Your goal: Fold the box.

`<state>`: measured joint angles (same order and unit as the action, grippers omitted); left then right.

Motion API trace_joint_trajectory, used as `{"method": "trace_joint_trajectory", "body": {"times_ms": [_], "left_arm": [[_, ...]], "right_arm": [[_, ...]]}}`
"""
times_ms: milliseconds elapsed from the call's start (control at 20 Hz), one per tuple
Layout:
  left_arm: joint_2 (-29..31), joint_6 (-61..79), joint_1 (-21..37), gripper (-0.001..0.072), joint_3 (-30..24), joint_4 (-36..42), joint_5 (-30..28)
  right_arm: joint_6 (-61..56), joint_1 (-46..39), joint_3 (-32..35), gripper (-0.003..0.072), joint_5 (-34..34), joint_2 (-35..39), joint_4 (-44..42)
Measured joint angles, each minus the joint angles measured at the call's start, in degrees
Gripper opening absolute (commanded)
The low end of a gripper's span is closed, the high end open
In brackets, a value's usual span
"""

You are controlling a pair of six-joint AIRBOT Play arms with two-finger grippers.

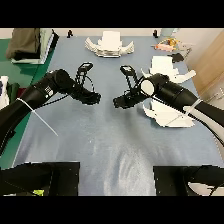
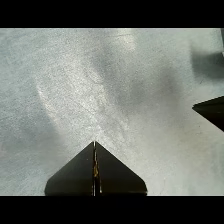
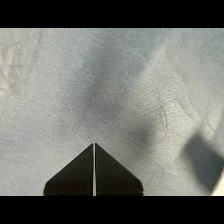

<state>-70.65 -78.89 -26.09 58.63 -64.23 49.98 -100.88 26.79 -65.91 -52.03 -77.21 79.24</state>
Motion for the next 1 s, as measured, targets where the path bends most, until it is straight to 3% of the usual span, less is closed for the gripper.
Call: {"method": "trace_joint_trajectory", "body": {"times_ms": [950, 1000], "left_arm": [[-0.17, 0.00, 0.00, 0.0016, -0.11, -0.02, -0.66], [-0.17, 0.00, 0.00, 0.0017, -0.11, -0.02, -1.05]], "right_arm": [[-0.11, 0.00, 0.02, 0.0017, 1.27, -0.92, -1.53], [-0.22, 0.00, 0.02, 0.0049, 1.33, -1.16, -2.27]]}}
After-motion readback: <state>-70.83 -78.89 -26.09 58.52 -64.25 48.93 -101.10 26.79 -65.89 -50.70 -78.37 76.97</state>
